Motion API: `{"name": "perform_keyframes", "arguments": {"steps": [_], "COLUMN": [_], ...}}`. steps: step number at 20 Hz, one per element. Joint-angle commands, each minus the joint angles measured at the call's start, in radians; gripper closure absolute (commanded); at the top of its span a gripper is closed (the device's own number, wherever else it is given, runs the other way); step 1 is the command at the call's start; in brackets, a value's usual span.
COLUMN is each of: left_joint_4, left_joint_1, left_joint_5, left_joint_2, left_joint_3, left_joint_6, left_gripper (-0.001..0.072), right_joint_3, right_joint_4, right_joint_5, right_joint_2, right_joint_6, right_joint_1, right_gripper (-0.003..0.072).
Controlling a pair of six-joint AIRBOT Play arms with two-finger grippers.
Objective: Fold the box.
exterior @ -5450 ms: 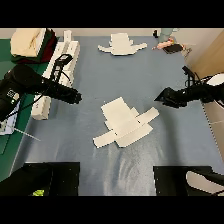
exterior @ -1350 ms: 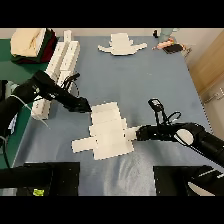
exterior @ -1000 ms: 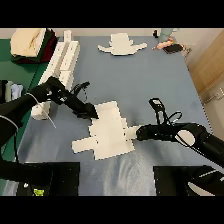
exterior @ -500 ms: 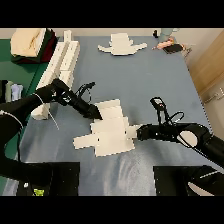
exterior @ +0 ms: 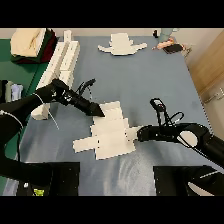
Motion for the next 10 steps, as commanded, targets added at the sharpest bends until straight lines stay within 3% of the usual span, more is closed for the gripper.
{"name": "perform_keyframes", "arguments": {"steps": [1,4,6,9,10], "left_joint_4": [-0.005,0.031,0.071,0.084,0.084], "left_joint_1": [-0.004,-0.016,-0.025,-0.026,-0.026], "left_joint_5": [-0.019,-0.05,-0.06,-0.055,-0.052], "left_joint_2": [-0.001,-0.001,-0.001,-0.001,-0.001], "left_joint_3": [0.0,0.0,0.0,0.0,0.0], "left_joint_6": [0.01,0.01,0.01,0.011,0.026], "left_gripper": [0.0357,0.036,0.0535,0.0546,0.0679], "right_joint_3": [0.0,0.0,0.0,0.0,0.0], "right_joint_4": [0.0,-0.005,-0.009,-0.011,-0.011], "right_joint_5": [0.002,0.001,0.0,0.0,0.0], "right_joint_2": [0.001,0.001,0.001,0.001,0.001], "right_joint_6": [-0.002,-0.003,-0.003,-0.003,-0.003], "right_joint_1": [0.0,0.0,0.0,0.0,0.0], "right_gripper": [0.0684,0.0684,0.0684,0.0684,0.0684]}}
